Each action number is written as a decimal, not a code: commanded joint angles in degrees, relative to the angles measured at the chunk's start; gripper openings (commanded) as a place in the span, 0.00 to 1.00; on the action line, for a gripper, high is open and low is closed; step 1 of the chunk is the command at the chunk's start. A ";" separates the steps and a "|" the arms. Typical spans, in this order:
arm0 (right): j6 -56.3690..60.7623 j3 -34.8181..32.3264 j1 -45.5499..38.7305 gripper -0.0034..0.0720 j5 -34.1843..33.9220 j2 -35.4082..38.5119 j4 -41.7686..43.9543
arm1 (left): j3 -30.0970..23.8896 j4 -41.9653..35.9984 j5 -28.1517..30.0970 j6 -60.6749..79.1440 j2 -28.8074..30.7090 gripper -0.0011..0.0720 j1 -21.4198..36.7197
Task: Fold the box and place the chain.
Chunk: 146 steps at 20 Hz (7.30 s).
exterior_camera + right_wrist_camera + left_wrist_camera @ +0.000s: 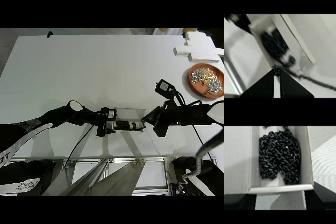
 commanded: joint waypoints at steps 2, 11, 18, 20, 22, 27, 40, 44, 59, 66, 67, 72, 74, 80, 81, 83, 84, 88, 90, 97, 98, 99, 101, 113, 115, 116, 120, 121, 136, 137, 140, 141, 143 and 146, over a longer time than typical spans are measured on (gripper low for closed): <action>-1.79 0.85 5.07 0.07 -5.53 0.50 11.30 | 0.00 0.02 0.00 0.00 0.02 0.39 0.04; -6.58 0.92 15.69 0.07 -21.73 -2.78 21.68 | 0.00 0.02 0.00 0.02 0.02 0.39 0.04; -2.51 0.92 15.67 0.07 -18.67 -2.75 10.75 | 0.00 0.00 0.00 0.02 0.02 0.39 0.04; 5.03 0.90 15.67 0.07 -15.61 -2.86 -2.38 | 0.00 0.00 0.00 0.02 0.02 0.39 0.04; 13.09 0.90 15.67 0.07 -11.98 -2.95 -15.23 | 0.00 0.00 0.00 0.02 0.02 0.39 0.04; 21.24 0.85 15.63 0.07 -10.23 -2.99 -25.11 | 0.00 0.00 0.00 0.00 0.02 0.39 0.02; 22.23 9.68 11.91 0.31 -6.84 -5.05 -26.49 | 0.00 0.02 0.00 0.02 0.02 0.39 0.02; 19.82 18.53 4.44 0.29 -3.61 -13.84 -23.65 | 0.00 0.02 0.00 0.02 0.02 0.39 0.02; -0.11 17.42 8.79 0.07 -4.63 -28.65 -14.62 | 0.00 0.02 0.00 0.00 0.02 0.39 0.04; -10.19 9.01 12.04 0.07 -2.75 -24.68 -7.54 | 0.00 0.00 0.00 0.02 0.02 0.39 0.04; -11.61 7.43 12.24 0.07 -3.76 -23.12 -6.51 | 0.00 0.02 -0.02 0.00 0.02 0.39 0.04; -13.00 4.09 12.22 0.29 -6.80 -18.29 -7.45 | 0.00 0.02 0.00 0.00 0.02 0.39 0.04; -14.62 4.09 12.46 0.29 -6.67 -18.29 -7.45 | 0.00 0.00 0.00 0.02 0.02 0.39 0.04; -18.23 4.09 15.96 0.32 -6.64 -18.21 -7.50 | 0.00 0.02 0.00 0.00 0.02 0.39 0.04; -18.23 4.09 16.50 0.32 -6.75 -18.21 -7.89 | 0.00 0.00 0.00 0.02 0.02 0.39 0.04; -18.12 4.09 17.33 0.32 -7.74 -18.23 -10.86 | 0.00 0.00 0.00 0.00 0.02 0.39 0.04; -18.10 4.09 17.33 0.32 -8.31 -18.23 -12.24 | 0.00 0.00 0.00 0.02 0.02 0.39 0.02; -16.11 4.07 17.33 0.32 -10.67 -18.23 -16.35 | 0.00 0.00 0.00 0.02 0.02 0.39 0.04; -14.88 4.09 17.33 0.31 -11.45 -18.23 -16.63 | 0.00 0.02 0.00 0.02 0.02 0.39 0.04; -14.88 3.45 17.33 0.19 -11.74 -18.29 -16.39 | 0.00 0.00 0.02 0.02 0.02 0.39 0.04; -14.88 2.82 17.35 0.19 -12.26 -18.29 -16.37 | 0.00 0.00 0.00 0.00 0.02 0.39 0.04; -14.88 2.14 17.33 0.19 -12.96 -18.29 -16.28 | 0.00 0.00 0.00 0.02 0.02 0.39 0.04; -14.88 1.14 17.35 0.19 -14.01 -18.29 -15.58 | 0.00 0.02 0.00 0.02 0.02 0.39 0.04; -15.15 1.03 17.33 0.50 -11.50 -17.90 -7.91 | 0.00 0.00 0.00 0.02 0.02 0.39 0.04; -15.15 1.03 17.29 0.50 -11.76 -17.35 -7.91 | 0.00 0.00 0.00 0.02 0.02 0.39 0.02; -15.13 1.03 17.29 0.49 -12.04 -17.03 -7.91 | 0.00 0.00 0.00 0.02 0.02 0.39 0.04; -15.15 1.03 17.29 0.46 -13.05 -16.81 -8.52 | 0.00 0.00 0.00 0.02 0.02 0.39 0.04; -15.13 1.03 17.29 0.44 -13.05 -16.81 -8.28 | 0.00 0.00 0.00 0.02 0.02 0.39 0.02; -15.26 1.01 17.29 0.09 -14.40 -16.81 -11.30 | 0.00 0.02 0.00 0.02 0.02 0.39 0.04; -15.06 0.94 17.29 0.10 -14.36 -16.81 -11.28 | 0.00 0.00 0.00 0.02 0.02 0.39 0.04; -15.08 -0.61 17.29 0.10 -14.08 -16.81 -9.92 | 0.00 0.00 0.00 0.00 0.02 0.39 0.04; -15.08 -1.05 17.29 0.12 -13.92 -16.81 -9.22 | 0.00 0.00 0.00 0.02 0.02 0.39 0.04; -15.10 -1.11 17.29 0.13 -13.75 -16.81 -7.91 | 0.00 0.02 0.00 0.02 0.02 0.39 0.04; -15.10 -1.22 17.29 0.13 -13.57 -16.81 -7.89 | 0.00 0.00 0.00 0.02 0.02 0.39 0.04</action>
